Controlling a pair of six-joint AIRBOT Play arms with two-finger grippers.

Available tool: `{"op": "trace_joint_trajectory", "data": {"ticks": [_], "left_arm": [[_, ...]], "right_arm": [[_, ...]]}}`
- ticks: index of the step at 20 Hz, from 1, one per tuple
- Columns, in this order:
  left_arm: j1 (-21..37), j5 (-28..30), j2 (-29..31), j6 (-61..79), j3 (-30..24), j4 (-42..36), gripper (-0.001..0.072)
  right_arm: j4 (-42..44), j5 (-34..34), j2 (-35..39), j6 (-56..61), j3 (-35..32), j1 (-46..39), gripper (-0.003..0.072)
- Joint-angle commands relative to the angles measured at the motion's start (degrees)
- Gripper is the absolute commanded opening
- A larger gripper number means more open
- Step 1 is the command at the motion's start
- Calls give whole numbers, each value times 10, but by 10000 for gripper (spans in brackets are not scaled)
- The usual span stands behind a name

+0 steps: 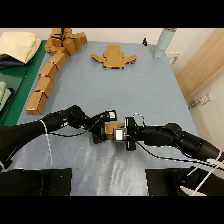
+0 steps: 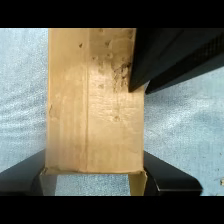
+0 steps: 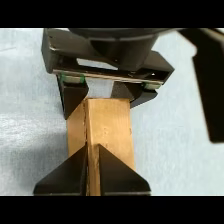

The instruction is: Fold the box.

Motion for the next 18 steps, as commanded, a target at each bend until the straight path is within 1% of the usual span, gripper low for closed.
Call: {"op": "trace_joint_trajectory", "data": {"ticks": [1,2,3,7,8,9,10,12,15,18], "left_arm": [[0,0,0,0,0,0,520],[0,0,0,0,0,0,520],[0,0,0,0,0,0,520],[0,0,0,0,0,0,520],[0,0,0,0,0,0,520],[0,0,0,0,0,0,519],[0,0,0,0,0,0,520],[0,0,0,0,0,0,520],[0,0,0,0,0,0,519],[0,0,0,0,0,0,520]], "right_arm": [[7,-11,0,0,0,0,128],[9,-11,0,0,0,0,250],[9,-11,0,0,0,0,283],[5,7,18,0,1,0,281],[-1,11,30,0,1,0,246],[-12,12,42,3,1,-3,99],[-24,12,49,16,1,-11,20],[-42,12,49,38,0,-25,6],[-41,6,39,45,0,-26,6],[-29,-14,36,45,0,-26,6]]}}
